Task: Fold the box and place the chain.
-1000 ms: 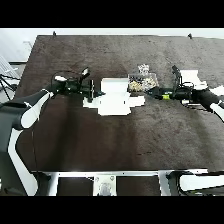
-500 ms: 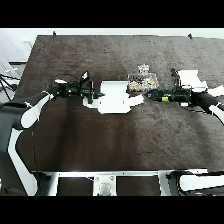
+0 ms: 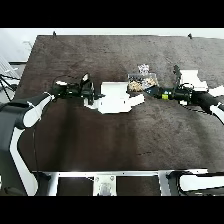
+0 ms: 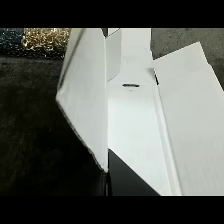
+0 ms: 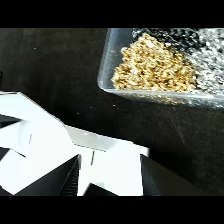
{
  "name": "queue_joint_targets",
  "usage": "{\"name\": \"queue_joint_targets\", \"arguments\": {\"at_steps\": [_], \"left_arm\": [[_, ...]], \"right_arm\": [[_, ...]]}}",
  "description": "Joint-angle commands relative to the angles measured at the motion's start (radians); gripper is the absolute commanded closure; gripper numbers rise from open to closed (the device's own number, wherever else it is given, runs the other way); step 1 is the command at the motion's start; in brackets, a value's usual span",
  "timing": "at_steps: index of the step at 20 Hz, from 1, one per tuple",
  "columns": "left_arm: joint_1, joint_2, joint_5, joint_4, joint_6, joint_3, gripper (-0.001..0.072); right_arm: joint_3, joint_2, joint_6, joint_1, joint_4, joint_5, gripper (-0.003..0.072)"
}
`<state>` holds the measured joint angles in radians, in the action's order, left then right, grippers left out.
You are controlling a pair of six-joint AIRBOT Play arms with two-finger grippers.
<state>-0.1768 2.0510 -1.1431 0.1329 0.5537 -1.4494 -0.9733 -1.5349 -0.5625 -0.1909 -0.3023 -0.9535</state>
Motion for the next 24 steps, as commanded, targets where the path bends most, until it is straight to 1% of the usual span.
{"name": "queue_joint_targets", "arguments": {"at_steps": [1,4,7,8,10,11,13,15,17,19,20,21,22,24], "left_arm": [[-0.013,0.006,0.008,0.021,0.027,0.001,0.0690],[-0.013,0.006,0.009,0.021,0.023,0.001,0.0689],[-0.012,0.006,0.023,0.021,0.023,0.001,0.0688],[-0.012,0.006,0.034,0.021,0.023,0.001,0.0688],[-0.012,0.006,0.036,0.020,0.024,0.001,0.0688],[-0.012,0.006,0.036,0.020,0.024,0.001,0.0688],[-0.012,0.006,0.035,0.019,0.024,0.001,0.0688],[-0.012,0.006,0.035,0.017,0.023,0.001,0.0688],[-0.012,0.006,0.035,0.017,0.023,0.001,0.0688],[-0.012,0.006,0.032,0.017,0.023,0.001,0.0688],[-0.012,0.006,0.034,0.016,0.023,0.001,0.0688],[-0.012,0.006,0.034,0.016,0.023,0.001,0.0688],[-0.012,0.006,0.032,0.016,0.023,0.001,0.0688],[-0.012,0.006,0.032,0.016,0.023,0.001,0.0688]], "right_arm": [[0.003,0.019,0.031,0.009,0.044,-0.016,0.0240],[0.011,0.041,0.090,0.008,0.038,-0.019,0.0240],[0.035,0.063,0.204,0.009,0.033,-0.093,0.0240],[0.055,0.082,0.247,0.009,0.033,-0.114,0.0239],[0.109,0.137,0.320,0.010,0.032,-0.118,0.0236],[0.140,0.167,0.361,0.013,0.027,-0.118,0.0206],[0.189,0.208,0.451,0.030,-0.059,-0.111,0.0203],[0.220,0.216,0.505,0.070,-0.204,-0.092,0.0186],[0.237,0.216,0.536,0.141,-0.306,-0.013,0.0185],[0.238,0.217,0.559,0.226,-0.365,0.081,0.0174],[0.238,0.219,0.574,0.265,-0.378,0.128,0.0161],[0.238,0.219,0.575,0.297,-0.383,0.177,0.0132],[0.238,0.219,0.575,0.320,-0.391,0.213,0.0125],[0.237,0.224,0.575,0.339,-0.390,0.245,0.0124]]}}
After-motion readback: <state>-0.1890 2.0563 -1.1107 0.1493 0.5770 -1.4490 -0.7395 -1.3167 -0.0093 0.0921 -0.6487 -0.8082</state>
